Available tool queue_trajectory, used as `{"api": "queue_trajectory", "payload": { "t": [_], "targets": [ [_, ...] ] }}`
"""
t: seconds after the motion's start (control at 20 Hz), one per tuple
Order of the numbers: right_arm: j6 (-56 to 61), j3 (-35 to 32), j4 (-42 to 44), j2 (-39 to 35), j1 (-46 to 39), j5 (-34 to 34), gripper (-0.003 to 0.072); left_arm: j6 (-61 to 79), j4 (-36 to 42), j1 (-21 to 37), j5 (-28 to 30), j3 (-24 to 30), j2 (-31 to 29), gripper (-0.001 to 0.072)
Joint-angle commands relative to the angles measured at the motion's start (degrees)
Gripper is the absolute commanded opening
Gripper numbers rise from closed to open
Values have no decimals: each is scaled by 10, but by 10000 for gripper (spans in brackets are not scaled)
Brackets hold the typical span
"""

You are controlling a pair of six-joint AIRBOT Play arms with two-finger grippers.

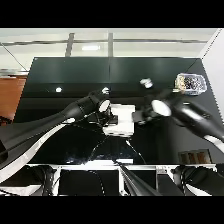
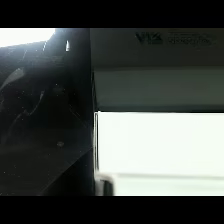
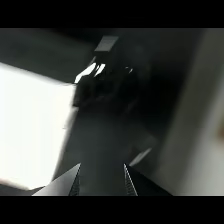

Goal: Fold the box and place the chain.

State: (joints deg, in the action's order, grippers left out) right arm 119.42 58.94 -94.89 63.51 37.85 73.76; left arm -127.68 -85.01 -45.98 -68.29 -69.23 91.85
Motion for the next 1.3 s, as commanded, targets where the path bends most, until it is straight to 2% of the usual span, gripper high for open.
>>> {"api": "queue_trajectory", "payload": {
  "t": [0.0,0.05,0.1,0.15,0.2,0.25,0.35,0.45,0.5,0.55,0.75,0.8,0.85,0.95,1.25],
  "targets": [
    [14,-10,-272,-102,-48,16,323,0,0,0,0,0,0,29],
    [16,-19,-324,-104,-85,-11,324,0,0,0,0,0,0,29],
    [17,-32,-337,-101,-137,-65,324,0,0,0,1,0,0,29],
    [26,-46,-322,-97,-192,-132,325,0,0,0,1,0,0,29],
    [52,-62,-297,-88,-251,-203,382,0,0,0,1,0,0,29],
    [60,-72,-260,-72,-305,-260,694,0,0,0,1,0,0,29],
    [38,-64,-116,-11,-404,-346,720,0,0,0,1,0,0,29],
    [-50,-27,47,55,-461,-398,720,0,0,0,1,0,0,29],
    [-61,9,84,93,-475,-390,720,0,0,0,1,0,0,29],
    [-58,55,100,133,-485,-353,720,0,0,0,1,0,0,29],
    [1,295,172,314,-525,-94,720,0,0,0,0,0,0,29],
    [22,341,175,348,-533,-45,693,0,0,0,0,0,0,29],
    [38,372,175,371,-538,-18,610,0,0,0,1,0,0,29],
    [51,402,182,399,-544,-6,603,0,0,0,0,0,0,29],
    [55,403,217,432,-545,-8,602,0,0,0,-1,0,0,29]
  ]
}}
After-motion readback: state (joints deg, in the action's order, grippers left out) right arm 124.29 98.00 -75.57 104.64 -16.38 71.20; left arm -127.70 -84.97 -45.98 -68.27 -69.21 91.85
